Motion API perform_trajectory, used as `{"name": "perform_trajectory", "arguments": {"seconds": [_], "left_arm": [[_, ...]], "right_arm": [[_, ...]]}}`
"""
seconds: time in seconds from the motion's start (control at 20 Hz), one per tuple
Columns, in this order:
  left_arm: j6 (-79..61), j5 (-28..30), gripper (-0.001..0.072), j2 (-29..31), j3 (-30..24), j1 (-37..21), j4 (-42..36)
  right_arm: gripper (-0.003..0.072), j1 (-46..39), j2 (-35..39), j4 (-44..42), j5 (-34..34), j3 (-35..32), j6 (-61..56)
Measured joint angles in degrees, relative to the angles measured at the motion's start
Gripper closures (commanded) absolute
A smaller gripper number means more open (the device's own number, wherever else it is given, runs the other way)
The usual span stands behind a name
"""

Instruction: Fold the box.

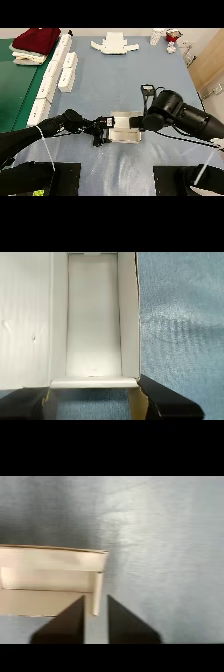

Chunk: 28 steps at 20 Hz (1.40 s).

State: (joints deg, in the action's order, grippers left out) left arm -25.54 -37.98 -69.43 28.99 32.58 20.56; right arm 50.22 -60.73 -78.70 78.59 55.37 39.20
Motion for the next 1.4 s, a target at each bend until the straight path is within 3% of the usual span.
{"name": "perform_trajectory", "arguments": {"seconds": [0.15,0.3,0.5,0.65,0.75,0.95,1.2,1.4], "left_arm": [[0.0,0.0,0.0254,0.0,0.0,0.0,0.0],[0.0,0.0,0.0255,0.0,0.0,0.0,0.0],[0.0,0.0,0.0255,0.0,0.0,0.0,0.0],[0.0,0.0,0.0255,0.0,0.0,0.0,0.0],[0.0,0.0,0.0255,0.0,0.0,0.0,0.0],[0.0,0.0,0.0255,0.0,0.0,0.0,0.0],[0.0,0.0,0.0254,0.0,0.0,0.0,0.0],[0.0,0.0,0.0254,0.0,0.0,0.0,0.0]], "right_arm": [[0.0682,-5.5,1.1,3.1,2.0,-0.4,4.1],[0.0683,-15.8,-0.5,-1.8,-2.6,-1.8,13.2],[0.0683,-32.8,-5.7,-22.9,-10.1,-2.6,33.6],[0.0683,-40.5,-10.3,-42.5,-10.6,-2.7,49.4],[0.0682,-42.0,-12.8,-50.7,-9.4,-2.8,57.3],[0.0683,-41.5,-15.1,-58.0,-6.8,-2.8,67.7],[0.0682,-38.8,-15.7,-59.9,-1.1,-2.8,74.9],[0.0682,-35.6,-14.1,-59.8,-0.6,-2.9,79.7]]}}
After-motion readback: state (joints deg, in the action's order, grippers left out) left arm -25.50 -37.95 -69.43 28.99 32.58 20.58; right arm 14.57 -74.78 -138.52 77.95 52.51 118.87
